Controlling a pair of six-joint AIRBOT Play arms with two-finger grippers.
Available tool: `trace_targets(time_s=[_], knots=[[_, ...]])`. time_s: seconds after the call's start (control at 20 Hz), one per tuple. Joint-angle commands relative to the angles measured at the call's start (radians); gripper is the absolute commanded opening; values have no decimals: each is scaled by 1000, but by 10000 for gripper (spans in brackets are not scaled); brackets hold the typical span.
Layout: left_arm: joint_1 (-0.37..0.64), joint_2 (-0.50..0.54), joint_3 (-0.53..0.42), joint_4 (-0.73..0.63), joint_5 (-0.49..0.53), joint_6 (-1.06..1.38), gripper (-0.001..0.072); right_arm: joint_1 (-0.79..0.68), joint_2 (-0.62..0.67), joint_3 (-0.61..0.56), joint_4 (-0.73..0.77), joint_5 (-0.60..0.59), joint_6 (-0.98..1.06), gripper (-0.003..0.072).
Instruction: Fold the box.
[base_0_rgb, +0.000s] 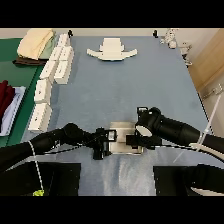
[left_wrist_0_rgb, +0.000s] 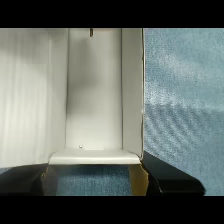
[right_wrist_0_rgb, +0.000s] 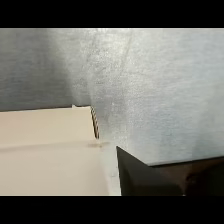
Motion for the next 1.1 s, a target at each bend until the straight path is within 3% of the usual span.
trace_targets(time_s=[0.0, 0.1, 0.2, 0.25, 0.35, 0.4, 0.5, 0.6, 0.75, 0.9, 1.05], knots=[[0, 1, 0, 0, 0, 0, 528, 0, 68, 39, 0, 44, -27, 410], [0, 1, 0, 0, 0, 0, 528, 0, 135, 68, -25, 53, -37, 373], [0, 1, 0, 0, 0, 0, 528, -1, 200, 74, -103, 103, -61, 94], [0, 1, 0, 0, 0, 0, 528, -15, 217, 74, -145, 159, -83, -2], [0, 1, 0, 0, 0, 0, 528, -89, 227, 58, -210, 251, -173, -2], [0, 1, 0, 0, 0, 0, 528, -146, 227, 39, -214, 239, -230, -3], [0, 1, 0, 0, 0, 0, 528, -291, 223, -16, -175, 106, -344, -3], [0, 1, 0, 0, 0, 0, 528, -472, 206, -58, -16, -80, -512, -3], [0, 1, 0, 0, 0, 0, 528, -715, 114, -61, 319, -208, -811, -3], [0, 1, 0, 1, 0, 0, 528, -866, -37, -59, 682, -191, -1135, -3], [0, 1, 0, 0, 0, 0, 528, -885, -169, -59, 968, -103, -1388, -3]])
